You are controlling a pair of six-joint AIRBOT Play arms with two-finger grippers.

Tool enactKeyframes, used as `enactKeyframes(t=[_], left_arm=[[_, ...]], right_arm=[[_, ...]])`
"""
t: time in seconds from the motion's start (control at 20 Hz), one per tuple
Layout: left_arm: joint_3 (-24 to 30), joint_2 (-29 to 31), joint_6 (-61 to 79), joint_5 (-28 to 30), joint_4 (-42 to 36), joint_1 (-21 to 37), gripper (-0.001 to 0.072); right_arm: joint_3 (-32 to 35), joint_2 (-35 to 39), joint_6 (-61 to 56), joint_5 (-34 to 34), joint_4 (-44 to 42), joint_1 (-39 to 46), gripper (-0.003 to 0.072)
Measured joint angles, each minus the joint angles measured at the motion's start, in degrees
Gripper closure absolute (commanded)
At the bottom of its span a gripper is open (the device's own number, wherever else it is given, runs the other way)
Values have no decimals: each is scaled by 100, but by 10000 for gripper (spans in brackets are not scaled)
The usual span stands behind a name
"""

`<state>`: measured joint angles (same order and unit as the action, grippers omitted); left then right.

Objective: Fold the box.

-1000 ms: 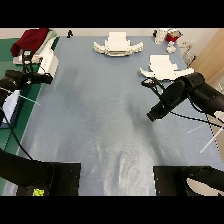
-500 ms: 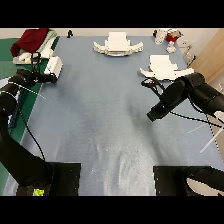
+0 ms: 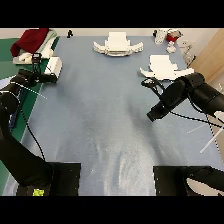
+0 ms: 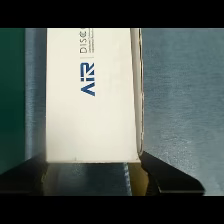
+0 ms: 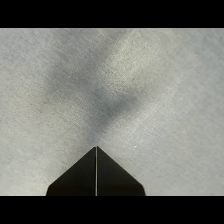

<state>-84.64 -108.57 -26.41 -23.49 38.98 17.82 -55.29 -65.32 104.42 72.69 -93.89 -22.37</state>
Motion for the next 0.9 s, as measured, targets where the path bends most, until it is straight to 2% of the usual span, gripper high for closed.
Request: enactKeyframes(t=[0.1, 0.15, 0.2, 0.6, 0.9], left_arm=[[0, 0, 0, 2, -13, 0, 180], [0, -2, -2, 2, -13, 0, 155], [0, 0, -2, 9, -13, 0, 8], [0, 39, -15, -17, -17, 37, 3], [-4, 643, -15, -599, -11, 275, 3]], right_arm=[[0, 0, 0, 0, 0, 0, 682], [0, 0, 0, 0, 0, 0, 682], [0, 0, 0, 2, 0, 0, 682], [0, 0, 0, 0, 2, 0, 682], [0, 0, 0, 0, 2, 0, 682]])
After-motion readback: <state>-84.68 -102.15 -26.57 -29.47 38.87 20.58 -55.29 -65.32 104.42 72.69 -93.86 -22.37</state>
